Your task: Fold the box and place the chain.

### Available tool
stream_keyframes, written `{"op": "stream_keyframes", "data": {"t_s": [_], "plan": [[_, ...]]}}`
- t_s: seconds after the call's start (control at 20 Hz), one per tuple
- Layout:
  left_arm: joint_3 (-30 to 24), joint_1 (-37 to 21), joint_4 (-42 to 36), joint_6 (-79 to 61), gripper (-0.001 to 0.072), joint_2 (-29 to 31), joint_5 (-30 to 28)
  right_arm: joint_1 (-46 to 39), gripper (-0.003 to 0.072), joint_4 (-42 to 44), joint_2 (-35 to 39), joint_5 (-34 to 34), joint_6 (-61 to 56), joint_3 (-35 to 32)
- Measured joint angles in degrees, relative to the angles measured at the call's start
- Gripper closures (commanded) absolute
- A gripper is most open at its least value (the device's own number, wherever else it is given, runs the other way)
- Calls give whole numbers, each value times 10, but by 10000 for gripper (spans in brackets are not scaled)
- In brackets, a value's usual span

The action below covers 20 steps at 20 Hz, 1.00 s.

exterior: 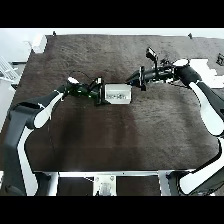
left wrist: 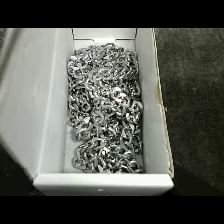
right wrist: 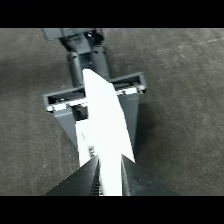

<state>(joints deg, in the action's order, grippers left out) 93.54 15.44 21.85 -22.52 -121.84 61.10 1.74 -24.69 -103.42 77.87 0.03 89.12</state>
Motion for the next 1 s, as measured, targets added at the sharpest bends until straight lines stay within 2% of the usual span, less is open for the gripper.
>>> {"op": "stream_keyframes", "data": {"t_s": [0.3,0.4,0.45,0.65,0.85,1.0], "plan": [[0,0,0,0,238,0,0,21,460,-37,0,-9,-3,3],[0,0,0,0,238,0,0,24,371,-42,0,12,-10,15],[0,0,0,0,238,0,0,25,358,-43,1,28,-16,25],[0,0,0,0,238,0,0,19,370,-32,20,59,-36,73],[0,0,0,0,238,0,0,7,412,-31,24,-15,-42,102],[0,0,0,0,238,0,0,3,412,-40,8,-71,-44,109]]}}
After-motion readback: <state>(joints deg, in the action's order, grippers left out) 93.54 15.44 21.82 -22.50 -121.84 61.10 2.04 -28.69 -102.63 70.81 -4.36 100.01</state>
